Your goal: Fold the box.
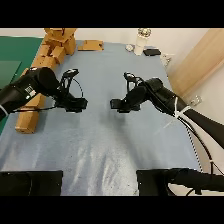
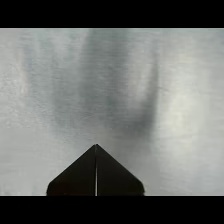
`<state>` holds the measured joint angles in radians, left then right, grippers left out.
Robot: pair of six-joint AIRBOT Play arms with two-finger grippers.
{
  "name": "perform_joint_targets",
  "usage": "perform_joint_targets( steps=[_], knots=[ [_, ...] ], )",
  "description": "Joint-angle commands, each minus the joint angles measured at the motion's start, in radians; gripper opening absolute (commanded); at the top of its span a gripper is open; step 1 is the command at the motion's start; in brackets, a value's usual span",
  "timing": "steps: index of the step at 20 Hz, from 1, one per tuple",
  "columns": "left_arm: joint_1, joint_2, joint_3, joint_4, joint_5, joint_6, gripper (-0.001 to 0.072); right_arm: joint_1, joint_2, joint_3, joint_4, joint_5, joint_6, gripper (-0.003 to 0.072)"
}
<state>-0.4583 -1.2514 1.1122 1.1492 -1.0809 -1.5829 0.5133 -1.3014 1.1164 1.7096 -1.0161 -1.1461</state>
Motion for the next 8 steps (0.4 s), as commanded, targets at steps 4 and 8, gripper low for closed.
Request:
perform_joint_targets(
  steps=[4,8],
  knots=[
    [-0.022,-0.043,0.021,-0.006,0.027,-0.004,0.0012,-0.006,-0.052,0.031,0.067,-0.027,-0.033,0.0005],
    [-0.022,-0.044,0.021,-0.006,0.027,-0.004,0.0012,-0.006,-0.052,0.031,0.067,-0.029,-0.033,0.0004]
  ],
)
